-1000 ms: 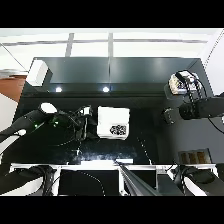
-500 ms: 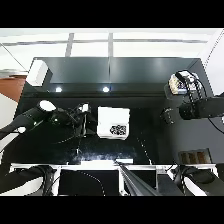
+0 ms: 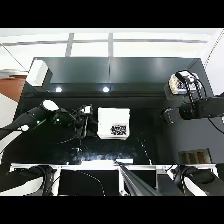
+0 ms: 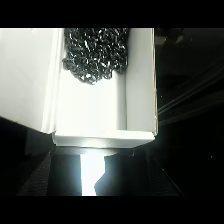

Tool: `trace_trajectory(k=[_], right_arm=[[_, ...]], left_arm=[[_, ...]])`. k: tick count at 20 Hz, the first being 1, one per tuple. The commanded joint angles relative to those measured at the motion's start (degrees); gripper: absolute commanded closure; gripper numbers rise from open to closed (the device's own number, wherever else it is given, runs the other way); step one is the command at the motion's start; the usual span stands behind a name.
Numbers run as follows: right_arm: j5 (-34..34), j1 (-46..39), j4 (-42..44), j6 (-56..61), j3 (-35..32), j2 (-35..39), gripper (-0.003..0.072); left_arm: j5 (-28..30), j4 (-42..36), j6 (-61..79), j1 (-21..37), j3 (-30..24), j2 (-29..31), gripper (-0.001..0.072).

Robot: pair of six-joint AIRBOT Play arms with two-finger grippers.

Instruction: Fold the box and place the chain.

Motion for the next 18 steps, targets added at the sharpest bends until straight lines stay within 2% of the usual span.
trace_trajectory(k=[1,10,18], right_arm=[[0.04,0.00,-0.04,0.02,0.00,0.00,-0.0020],[1.20,0.00,-0.11,0.04,0.00,0.00,-0.0020],[1.16,0.00,-0.09,0.07,-0.02,0.00,-0.0020]], left_arm=[[-0.44,1.22,-0.07,-0.24,0.04,-0.09,0.0004],[5.42,-2.62,-0.50,-4.04,-0.09,-0.11,0.0004],[5.73,-3.02,-0.48,-4.00,-0.07,-0.26,0.0004]])
